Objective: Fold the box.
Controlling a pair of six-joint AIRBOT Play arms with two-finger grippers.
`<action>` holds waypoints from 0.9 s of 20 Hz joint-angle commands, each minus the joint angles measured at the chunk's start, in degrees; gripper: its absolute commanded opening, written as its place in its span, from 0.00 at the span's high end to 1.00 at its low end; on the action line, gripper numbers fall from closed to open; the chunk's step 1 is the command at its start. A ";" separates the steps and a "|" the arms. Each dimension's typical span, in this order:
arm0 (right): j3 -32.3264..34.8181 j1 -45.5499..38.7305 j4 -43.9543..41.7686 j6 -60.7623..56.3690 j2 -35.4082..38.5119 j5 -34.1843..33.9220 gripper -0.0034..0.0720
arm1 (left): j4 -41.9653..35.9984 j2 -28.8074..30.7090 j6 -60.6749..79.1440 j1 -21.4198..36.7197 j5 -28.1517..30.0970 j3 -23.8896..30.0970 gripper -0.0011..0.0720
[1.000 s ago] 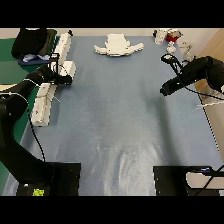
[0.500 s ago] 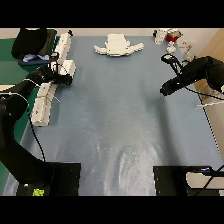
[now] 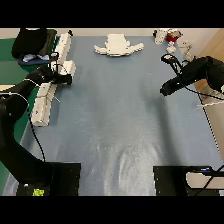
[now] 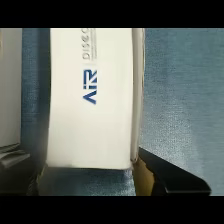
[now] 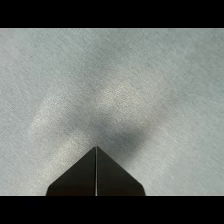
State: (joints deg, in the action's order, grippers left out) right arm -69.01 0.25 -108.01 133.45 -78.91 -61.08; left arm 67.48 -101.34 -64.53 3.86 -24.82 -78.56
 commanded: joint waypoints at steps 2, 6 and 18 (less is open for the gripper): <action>-0.07 -0.04 0.00 -0.02 -0.04 0.00 0.95 | 0.07 -0.02 0.02 0.07 -0.28 0.00 0.07; -0.07 -0.04 0.00 0.00 -0.04 0.00 0.95 | 0.04 0.02 0.00 0.11 -1.46 -0.15 0.07; -0.07 -0.04 0.00 -0.02 -0.04 0.00 0.95 | 0.96 2.14 0.02 1.66 -21.00 -10.99 0.03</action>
State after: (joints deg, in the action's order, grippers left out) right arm -69.01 0.25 -107.98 133.45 -78.91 -61.08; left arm 68.23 -99.83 -64.53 5.30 -39.40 -86.30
